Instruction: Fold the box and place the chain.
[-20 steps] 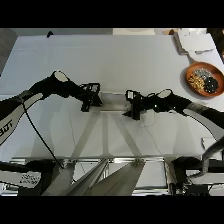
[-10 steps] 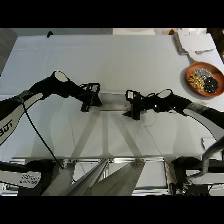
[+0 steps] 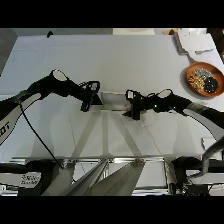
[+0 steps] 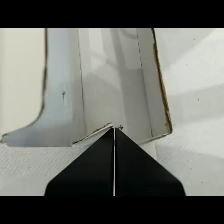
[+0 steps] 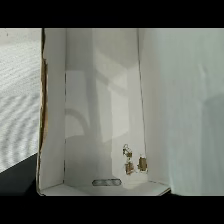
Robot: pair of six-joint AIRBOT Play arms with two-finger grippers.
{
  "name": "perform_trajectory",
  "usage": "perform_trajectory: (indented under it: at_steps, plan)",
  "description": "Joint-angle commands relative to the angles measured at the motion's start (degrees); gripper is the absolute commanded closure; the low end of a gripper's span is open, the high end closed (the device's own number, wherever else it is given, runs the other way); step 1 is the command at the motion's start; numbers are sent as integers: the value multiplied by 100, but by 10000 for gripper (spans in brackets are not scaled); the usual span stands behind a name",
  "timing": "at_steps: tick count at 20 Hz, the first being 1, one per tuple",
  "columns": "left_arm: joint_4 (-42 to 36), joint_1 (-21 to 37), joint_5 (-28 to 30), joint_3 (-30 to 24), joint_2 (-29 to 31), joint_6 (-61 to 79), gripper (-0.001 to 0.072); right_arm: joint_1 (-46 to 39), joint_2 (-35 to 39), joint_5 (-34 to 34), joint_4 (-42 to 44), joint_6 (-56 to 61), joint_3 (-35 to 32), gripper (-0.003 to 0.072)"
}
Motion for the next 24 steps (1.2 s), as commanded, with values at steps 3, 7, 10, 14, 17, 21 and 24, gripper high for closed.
perform_trajectory:
  at_steps: [3, 7, 10, 14, 17, 21, 24]
  plan:
    - [-24, 2, 4, 4, 286, -87, 698, 4, -2, 2, 0, -2, -2, 298]
    - [-251, 0, -223, 4, 645, -85, 697, 2, 0, 2, -2, -2, -2, 298]
    - [-271, 0, -348, 4, 1119, -188, 698, 4, 0, 2, -2, -2, -2, 298]
    - [50, 11, 68, 4, 1993, -2063, 702, 4, -2, 2, -2, -2, -2, 298]
    - [1458, 15, 734, 4, 2470, -4400, 703, 4, -2, 2, 0, -2, -2, 298]
    - [3764, 280, 769, -11, 2566, -7709, 700, 4, 0, 2, -2, -2, -2, 298]
    - [3611, 669, 595, -354, 2424, -8712, 702, 2, -2, 2, -2, -2, -2, 298]
